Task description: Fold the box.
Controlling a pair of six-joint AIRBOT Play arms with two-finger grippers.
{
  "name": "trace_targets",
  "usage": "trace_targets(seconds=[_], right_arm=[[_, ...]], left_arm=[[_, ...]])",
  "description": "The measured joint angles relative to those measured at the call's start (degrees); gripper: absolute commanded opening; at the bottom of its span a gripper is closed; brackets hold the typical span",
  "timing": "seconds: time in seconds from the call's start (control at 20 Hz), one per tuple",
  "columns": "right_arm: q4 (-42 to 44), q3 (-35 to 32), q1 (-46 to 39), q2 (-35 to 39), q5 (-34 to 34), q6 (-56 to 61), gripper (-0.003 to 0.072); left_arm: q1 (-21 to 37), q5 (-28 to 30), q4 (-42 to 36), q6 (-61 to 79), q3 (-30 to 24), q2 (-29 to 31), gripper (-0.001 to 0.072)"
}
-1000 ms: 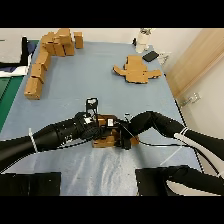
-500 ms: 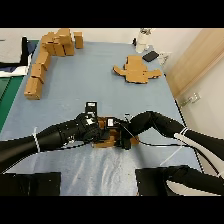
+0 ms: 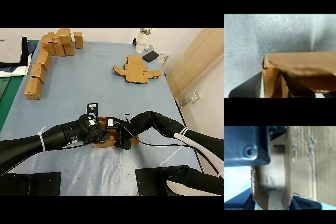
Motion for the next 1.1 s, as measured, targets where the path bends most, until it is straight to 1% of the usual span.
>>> trace_targets(seconds=[0.05, 0.1, 0.2, 0.45, 0.5, 0.55, 0.6, 0.65, 0.85, 0.95, 1.1], right_arm=[[0.00, 0.00, 0.00, 0.00, 0.00, 0.00, 0.0464], [0.00, 0.00, 0.00, 0.00, 0.00, 0.00, 0.0463], [0.02, -0.02, 0.00, 0.00, 0.00, 0.04, 0.0463], [0.00, 0.00, 0.00, 0.00, 0.00, 0.00, 0.0464], [0.00, 0.00, 0.00, 0.00, 0.00, 0.00, 0.0463], [-0.02, 0.00, 0.00, 0.00, 0.00, 0.00, 0.0463], [-0.02, 0.00, 0.00, 0.00, 0.00, 0.00, 0.0463], [-0.02, 0.00, 0.00, 0.00, 0.00, 0.00, 0.0463], [0.00, 0.00, 0.00, 0.00, 0.00, 0.00, 0.0463], [0.00, 0.00, 0.00, 0.00, 0.00, 0.00, 0.0463], [0.00, 0.00, 0.00, 0.00, 0.00, 0.00, 0.0463]], left_arm=[[-0.02, -0.04, -0.07, 0.00, 0.00, -0.20, 0.0206], [-0.02, -0.04, -0.13, 0.00, 0.00, -0.44, 0.0017], [0.00, -0.94, 0.00, 0.00, 0.00, -0.70, 0.0014], [0.00, -0.35, -0.22, 0.20, 0.00, -0.98, 0.0016], [0.00, -0.09, -0.28, 0.22, 0.00, -1.01, 0.0149], [0.00, 0.61, -0.48, 0.26, 0.00, -1.01, 0.0549], [0.00, 2.10, -0.92, 0.44, 0.02, -1.01, 0.0665], [-0.02, 2.89, -1.62, 0.66, 0.09, -0.83, 0.0661], [0.24, 0.22, -1.77, 0.74, 0.11, 1.14, 0.0661], [1.01, -1.36, -2.45, 0.39, 0.11, 2.29, 0.0645], [3.37, -3.80, -6.25, 1.11, 0.11, 3.10, 0.0645]])
